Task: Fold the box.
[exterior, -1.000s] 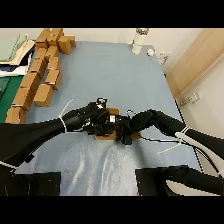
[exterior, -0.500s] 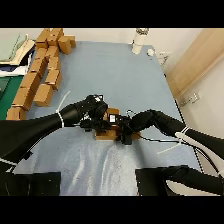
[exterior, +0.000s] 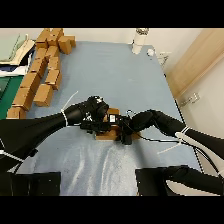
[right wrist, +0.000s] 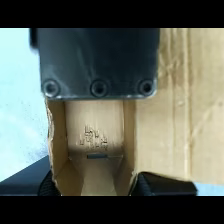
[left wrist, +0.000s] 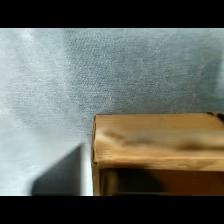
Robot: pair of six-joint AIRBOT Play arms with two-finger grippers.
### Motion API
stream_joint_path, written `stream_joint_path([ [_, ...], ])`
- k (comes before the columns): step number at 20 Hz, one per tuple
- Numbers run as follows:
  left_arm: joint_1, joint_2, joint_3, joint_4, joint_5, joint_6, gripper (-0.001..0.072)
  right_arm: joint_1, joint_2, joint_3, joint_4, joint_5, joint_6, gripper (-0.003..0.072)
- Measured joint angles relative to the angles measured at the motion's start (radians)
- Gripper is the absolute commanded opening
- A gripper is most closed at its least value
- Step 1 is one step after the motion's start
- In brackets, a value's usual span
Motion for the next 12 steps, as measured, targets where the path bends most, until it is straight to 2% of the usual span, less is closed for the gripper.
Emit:
stream_joint_path([
  [1,0.0,-0.002,0.0,-0.002,0.0,-0.005,0.0013,0.0,0.0,0.0,0.001,0.0,0.002,0.0495],
  [8,0.0,-0.004,0.0,-0.003,-0.002,-0.001,0.0014,0.0,0.0,0.0,0.0,0.0,0.001,0.0494],
  [9,0.0,-0.004,0.0,-0.003,-0.002,0.0,0.0031,0.0,0.0,0.0,0.0,0.0,0.001,0.0494],
  [10,0.0,-0.004,0.0,-0.004,-0.003,0.0,0.029,0.0,0.0,0.0,0.0,0.0,0.001,0.0495],
  [11,0.0,-0.005,0.0,-0.004,-0.011,0.005,0.0415,0.0,0.0,0.0,0.0,0.0,-0.001,0.0495],
  [12,0.0,-0.005,0.0,-0.006,-0.023,0.004,0.0411,0.0,0.0,0.0,0.0,0.0,-0.001,0.0495],
])
